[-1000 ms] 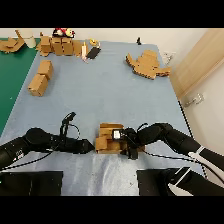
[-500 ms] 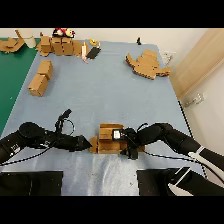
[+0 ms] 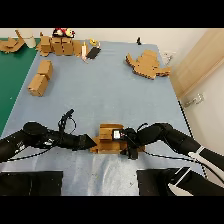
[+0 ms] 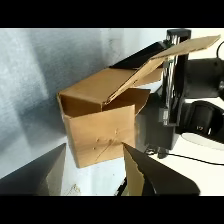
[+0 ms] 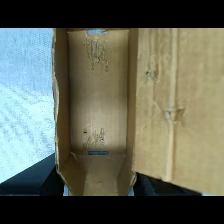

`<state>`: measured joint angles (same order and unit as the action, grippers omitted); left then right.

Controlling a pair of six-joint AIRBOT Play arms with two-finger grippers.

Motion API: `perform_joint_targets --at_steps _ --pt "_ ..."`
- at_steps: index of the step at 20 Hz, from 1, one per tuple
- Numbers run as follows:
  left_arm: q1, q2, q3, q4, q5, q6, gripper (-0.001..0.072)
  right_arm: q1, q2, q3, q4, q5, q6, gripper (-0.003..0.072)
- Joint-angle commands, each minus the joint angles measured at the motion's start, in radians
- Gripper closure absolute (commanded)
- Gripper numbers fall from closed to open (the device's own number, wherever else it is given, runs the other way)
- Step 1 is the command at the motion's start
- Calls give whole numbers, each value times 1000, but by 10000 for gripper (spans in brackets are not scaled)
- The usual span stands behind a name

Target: Fold the box.

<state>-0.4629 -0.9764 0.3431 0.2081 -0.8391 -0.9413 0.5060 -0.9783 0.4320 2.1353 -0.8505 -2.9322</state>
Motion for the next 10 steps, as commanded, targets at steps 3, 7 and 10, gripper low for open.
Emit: perform_joint_targets --at_steps 3,7,10 --pt "-5 -34 1 -120 33 77 157 0 1 0 0 0 0 191" --pt "-11 -34 1 -116 32 81 157 0 1 0 0 0 0 191" --pt "-93 -34 15 -61 136 54 157 0 1 0 0 0 0 191"
